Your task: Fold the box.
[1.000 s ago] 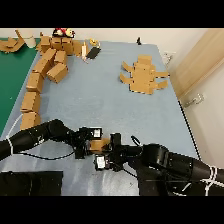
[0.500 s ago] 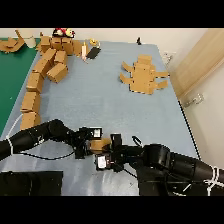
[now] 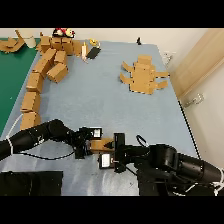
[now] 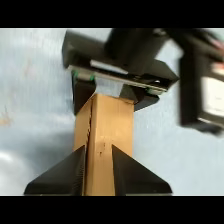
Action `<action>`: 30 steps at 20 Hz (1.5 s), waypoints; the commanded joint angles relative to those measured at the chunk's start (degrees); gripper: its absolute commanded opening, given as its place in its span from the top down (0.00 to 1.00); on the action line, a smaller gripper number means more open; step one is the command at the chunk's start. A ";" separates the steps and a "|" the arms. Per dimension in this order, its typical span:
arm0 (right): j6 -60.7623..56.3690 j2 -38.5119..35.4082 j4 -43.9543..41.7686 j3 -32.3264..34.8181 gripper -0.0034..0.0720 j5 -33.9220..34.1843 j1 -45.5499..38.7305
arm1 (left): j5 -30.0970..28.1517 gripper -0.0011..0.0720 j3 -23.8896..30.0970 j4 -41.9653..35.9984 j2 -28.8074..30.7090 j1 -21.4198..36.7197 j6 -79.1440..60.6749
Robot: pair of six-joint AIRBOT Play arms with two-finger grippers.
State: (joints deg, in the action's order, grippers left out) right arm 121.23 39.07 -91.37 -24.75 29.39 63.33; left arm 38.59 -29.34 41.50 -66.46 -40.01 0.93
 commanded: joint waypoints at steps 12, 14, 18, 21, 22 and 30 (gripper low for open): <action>-78.51 -13.35 -27.87 13.90 0.95 -10.10 0.55 | 0.00 0.37 0.00 0.02 -0.02 -0.02 -0.02; -78.68 -11.19 -27.93 15.08 0.95 -21.07 2.05 | -0.02 0.37 0.00 0.02 -0.02 -0.02 -0.02; -78.79 -3.78 -27.78 15.06 0.95 -32.89 2.38 | -0.02 0.37 0.00 0.02 -0.02 -0.02 -0.02; -78.79 0.26 -27.78 14.62 0.95 -35.82 2.38 | -0.02 0.37 0.00 0.02 -0.02 -0.02 -0.02; -78.79 0.90 -27.78 14.60 0.95 -36.00 2.40 | -0.02 0.37 0.00 0.02 -0.02 -0.02 -0.02; -78.79 3.78 -27.78 14.60 0.95 -35.98 2.36 | -0.02 0.37 0.00 0.02 -0.02 -0.02 -0.02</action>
State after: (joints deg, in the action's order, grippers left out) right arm 42.46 41.56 -119.11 -10.20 -6.04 65.65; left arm 38.59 -29.34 41.52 -66.46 -40.01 0.93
